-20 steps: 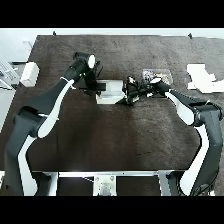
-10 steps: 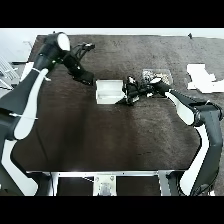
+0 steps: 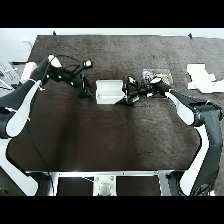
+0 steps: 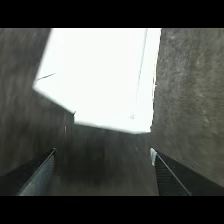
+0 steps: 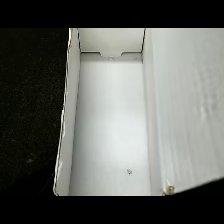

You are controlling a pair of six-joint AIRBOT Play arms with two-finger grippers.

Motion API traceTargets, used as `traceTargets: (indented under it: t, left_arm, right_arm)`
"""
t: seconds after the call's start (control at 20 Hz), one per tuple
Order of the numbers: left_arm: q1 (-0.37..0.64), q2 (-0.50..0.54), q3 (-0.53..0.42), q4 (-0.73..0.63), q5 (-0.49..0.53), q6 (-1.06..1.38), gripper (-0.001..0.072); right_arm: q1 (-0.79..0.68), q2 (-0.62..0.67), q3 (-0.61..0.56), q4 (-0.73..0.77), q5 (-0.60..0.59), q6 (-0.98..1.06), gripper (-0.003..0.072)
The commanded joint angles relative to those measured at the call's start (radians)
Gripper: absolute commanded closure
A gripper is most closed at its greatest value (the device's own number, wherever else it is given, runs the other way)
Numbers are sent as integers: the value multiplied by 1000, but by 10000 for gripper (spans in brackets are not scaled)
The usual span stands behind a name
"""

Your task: Fold the box and place the chain.

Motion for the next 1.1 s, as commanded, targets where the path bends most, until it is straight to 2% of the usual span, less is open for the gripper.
traceTargets:
  t: [0.0,0.35,1.05]
  left_arm:
    - [5,-3,-127,-146,156,291,-11]
    - [5,-49,-133,-224,156,386,-11]
    - [5,-51,-133,-272,93,411,-11]
  right_arm:
    - [1,0,0,0,0,0,171]
    - [1,0,0,0,0,0,171]
    - [1,0,0,0,0,0,171]
